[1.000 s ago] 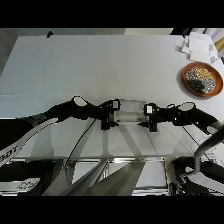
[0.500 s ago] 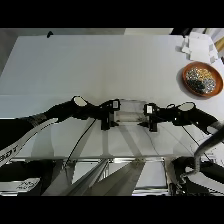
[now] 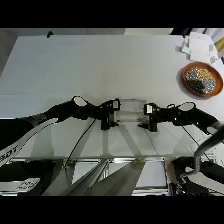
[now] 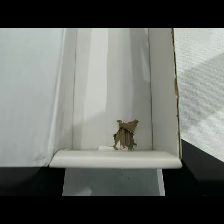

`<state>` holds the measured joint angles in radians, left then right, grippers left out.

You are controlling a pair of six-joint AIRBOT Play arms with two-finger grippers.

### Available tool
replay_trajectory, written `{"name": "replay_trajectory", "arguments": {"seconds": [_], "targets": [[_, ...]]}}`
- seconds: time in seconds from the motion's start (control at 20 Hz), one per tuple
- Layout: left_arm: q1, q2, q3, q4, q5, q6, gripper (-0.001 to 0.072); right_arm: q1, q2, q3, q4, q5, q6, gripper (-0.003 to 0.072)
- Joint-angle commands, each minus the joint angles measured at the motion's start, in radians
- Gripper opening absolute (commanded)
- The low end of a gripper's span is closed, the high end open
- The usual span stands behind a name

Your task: Fold the box and place the chain.

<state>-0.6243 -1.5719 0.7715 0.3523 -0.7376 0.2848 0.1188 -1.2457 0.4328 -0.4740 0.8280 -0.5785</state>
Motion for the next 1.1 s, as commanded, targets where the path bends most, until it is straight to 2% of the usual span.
{"name": "replay_trajectory", "arguments": {"seconds": [0.0,0.45,0.55,0.6,0.65,0.7,0.75,0.8,0.9,1.05], "targets": [[-0.001,0.0,0.0,0.0,0.0,0.0,0.0321,0.0,0.04,0.0,-0.03,-0.003,0.065,0.0703],[-0.001,0.0,0.0,0.0,0.0,0.0,0.0321,0.0,0.249,0.0,-0.515,-0.001,0.587,0.0685],[-0.001,0.0,0.0,0.0,0.0,0.0,0.0321,0.0,0.304,0.0,-0.55,0.011,0.672,0.0646],[-0.001,0.0,0.0,0.0,0.0,0.0,0.0321,0.0,0.334,0.0,-0.544,0.024,0.695,0.06],[-0.001,0.0,0.0,0.0,0.0,0.0,0.0321,0.0,0.366,0.0,-0.529,0.042,0.71,0.0481],[-0.001,0.0,0.0,0.0,0.0,0.0,0.0321,0.0,0.397,0.0,-0.508,0.068,0.71,0.0319],[-0.001,0.0,0.0,0.0,0.0,0.0,0.0321,0.0,0.429,0.0,-0.481,0.093,0.709,0.0117],[-0.001,0.0,0.0,0.0,0.0,0.0,0.0321,0.0,0.454,0.0,-0.443,0.107,0.709,0.002],[-0.001,0.0,0.0,0.0,0.0,0.0,0.0321,0.0,0.475,0.0,-0.271,0.098,0.709,0.0019],[-0.001,0.0,0.0,0.0,0.0,0.0,0.0321,0.0,0.459,0.0,0.067,0.016,0.705,0.0019]]}}
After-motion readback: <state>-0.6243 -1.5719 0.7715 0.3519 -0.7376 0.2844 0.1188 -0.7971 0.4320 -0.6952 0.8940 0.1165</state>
